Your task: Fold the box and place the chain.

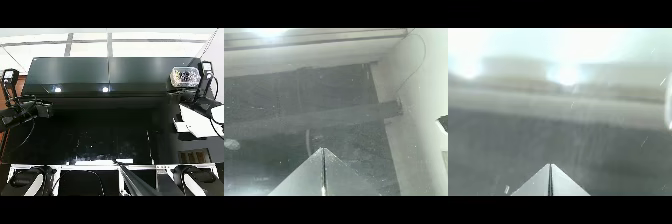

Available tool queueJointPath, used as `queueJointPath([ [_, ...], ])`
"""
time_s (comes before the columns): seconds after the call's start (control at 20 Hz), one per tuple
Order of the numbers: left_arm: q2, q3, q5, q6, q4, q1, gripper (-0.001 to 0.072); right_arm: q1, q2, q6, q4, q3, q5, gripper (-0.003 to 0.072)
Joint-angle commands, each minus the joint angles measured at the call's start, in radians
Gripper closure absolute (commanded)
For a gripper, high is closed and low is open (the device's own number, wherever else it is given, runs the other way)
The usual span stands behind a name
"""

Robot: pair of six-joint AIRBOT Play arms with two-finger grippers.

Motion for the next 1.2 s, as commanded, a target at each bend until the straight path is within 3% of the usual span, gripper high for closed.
queueJointPath([
  [0.0,0.000,0.000,0.003,0.000,-0.005,0.000,0.0685,0.000,-0.035,0.000,-0.049,-0.001,-0.159,0.0116],
  [0.05,0.000,0.000,0.009,0.000,-0.006,0.000,0.0685,-0.004,-0.060,-0.003,-0.071,0.000,-0.180,-0.0008],
  [0.2,-0.002,0.000,0.065,0.000,-0.009,0.000,0.0685,-0.120,-0.142,0.019,-0.207,0.006,-0.191,-0.0007],
  [0.35,-0.003,0.000,0.078,0.000,-0.015,-0.001,0.0685,-0.429,-0.240,0.129,-0.205,0.077,-0.179,-0.0006],
  [0.45,-0.004,0.000,0.079,-0.002,-0.015,0.000,0.0680,-0.632,-0.338,0.153,-0.205,0.185,-0.069,-0.0006],
  [0.5,-0.007,0.000,0.068,-0.031,-0.016,0.000,0.0587,-0.712,-0.404,0.142,-0.206,0.268,0.032,-0.0006],
  [0.55,-0.019,0.000,0.042,-0.068,-0.015,0.000,0.0270,-0.772,-0.476,0.093,-0.206,0.369,0.162,-0.0006],
  [0.6,-0.040,-0.001,0.003,-0.076,-0.014,0.000,0.0006,-0.815,-0.543,0.031,-0.207,0.462,0.280,-0.0005],
  [0.75,-0.132,-0.001,-0.129,-0.101,-0.004,0.000,0.0004,-0.913,-0.724,0.002,-0.222,0.699,0.554,-0.0006],
  [0.85,-0.186,0.000,-0.161,-0.169,-0.005,0.000,0.0004,-0.952,-0.811,0.002,-0.260,0.790,0.669,-0.0005],
  [1.0,-0.232,0.000,-0.163,-0.198,-0.031,-0.001,0.0004,-0.976,-0.900,-0.105,-0.246,0.816,0.784,-0.0005],
  [1.15,-0.240,0.000,-0.167,-0.199,-0.066,-0.001,0.0004,-0.976,-0.936,-0.164,-0.254,0.816,0.800,-0.0005],
])
